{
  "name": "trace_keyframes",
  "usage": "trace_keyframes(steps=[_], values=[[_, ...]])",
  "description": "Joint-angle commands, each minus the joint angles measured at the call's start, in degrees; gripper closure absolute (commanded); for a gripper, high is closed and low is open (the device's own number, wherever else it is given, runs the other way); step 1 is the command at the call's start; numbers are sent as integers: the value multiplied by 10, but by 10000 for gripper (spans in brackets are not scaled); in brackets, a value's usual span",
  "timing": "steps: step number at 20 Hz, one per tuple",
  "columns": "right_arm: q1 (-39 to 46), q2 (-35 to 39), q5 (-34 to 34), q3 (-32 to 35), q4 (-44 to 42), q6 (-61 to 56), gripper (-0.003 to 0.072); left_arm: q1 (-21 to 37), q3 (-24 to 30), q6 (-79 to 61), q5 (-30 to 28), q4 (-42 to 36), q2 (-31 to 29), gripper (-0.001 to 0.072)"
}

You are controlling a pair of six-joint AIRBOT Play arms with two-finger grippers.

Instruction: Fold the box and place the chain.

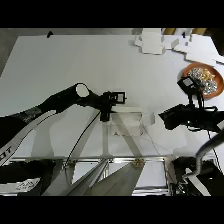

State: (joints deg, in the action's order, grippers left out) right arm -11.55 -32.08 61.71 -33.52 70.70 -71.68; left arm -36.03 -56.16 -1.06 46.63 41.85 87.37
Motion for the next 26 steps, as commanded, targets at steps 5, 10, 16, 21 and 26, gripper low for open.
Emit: trace_keyframes(steps=[5, 10, 16, 21, 26], values=[[0, 0, 4, 0, 0, 0, 370, -17, 0, 56, -33, 28, 0, 704], [0, 0, 4, 0, 0, 0, 370, -19, 0, 75, -33, 28, 0, 705], [0, 0, 5, 0, 0, 0, 370, -19, 0, 90, -33, 28, 0, 705], [0, 0, 5, 0, 0, 0, 370, -19, 0, 90, -33, 28, 0, 703], [0, 0, 5, 0, 0, 0, 370, -19, 0, 88, -30, 47, 0, 705]])
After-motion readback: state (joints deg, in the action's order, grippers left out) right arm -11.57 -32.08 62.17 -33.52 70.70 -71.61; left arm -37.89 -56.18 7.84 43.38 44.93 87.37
